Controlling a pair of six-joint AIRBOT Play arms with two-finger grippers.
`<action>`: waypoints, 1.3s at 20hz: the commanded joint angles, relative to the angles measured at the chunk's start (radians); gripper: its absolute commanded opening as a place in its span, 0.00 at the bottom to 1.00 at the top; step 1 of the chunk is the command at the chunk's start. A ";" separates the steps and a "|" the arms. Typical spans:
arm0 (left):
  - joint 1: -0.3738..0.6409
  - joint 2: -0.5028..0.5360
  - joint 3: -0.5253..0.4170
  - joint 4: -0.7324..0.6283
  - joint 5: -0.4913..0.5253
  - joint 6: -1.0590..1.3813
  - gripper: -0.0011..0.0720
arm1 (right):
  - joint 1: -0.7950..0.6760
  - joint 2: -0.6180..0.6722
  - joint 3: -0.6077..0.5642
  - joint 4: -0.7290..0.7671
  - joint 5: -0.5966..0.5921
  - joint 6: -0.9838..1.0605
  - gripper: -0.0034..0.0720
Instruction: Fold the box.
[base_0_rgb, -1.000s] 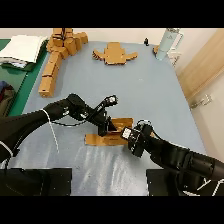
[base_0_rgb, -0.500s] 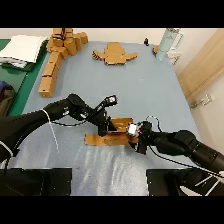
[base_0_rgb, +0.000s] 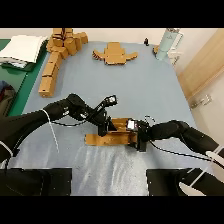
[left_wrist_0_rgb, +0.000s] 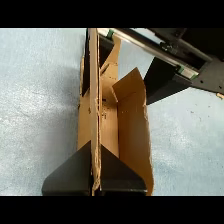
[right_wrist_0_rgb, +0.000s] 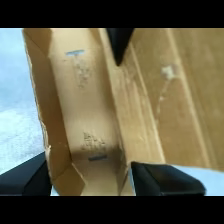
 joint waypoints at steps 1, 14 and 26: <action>0.001 0.000 0.000 0.000 0.000 0.000 0.03 | -0.026 -0.068 0.021 0.069 -0.043 -0.076 1.00; 0.001 0.000 0.000 0.000 0.000 0.000 0.03 | -0.026 -0.056 0.026 0.055 -0.012 -0.075 0.99; 0.001 0.000 0.000 0.000 0.000 0.000 0.03 | -0.026 -0.078 0.025 0.007 -0.021 -0.075 0.99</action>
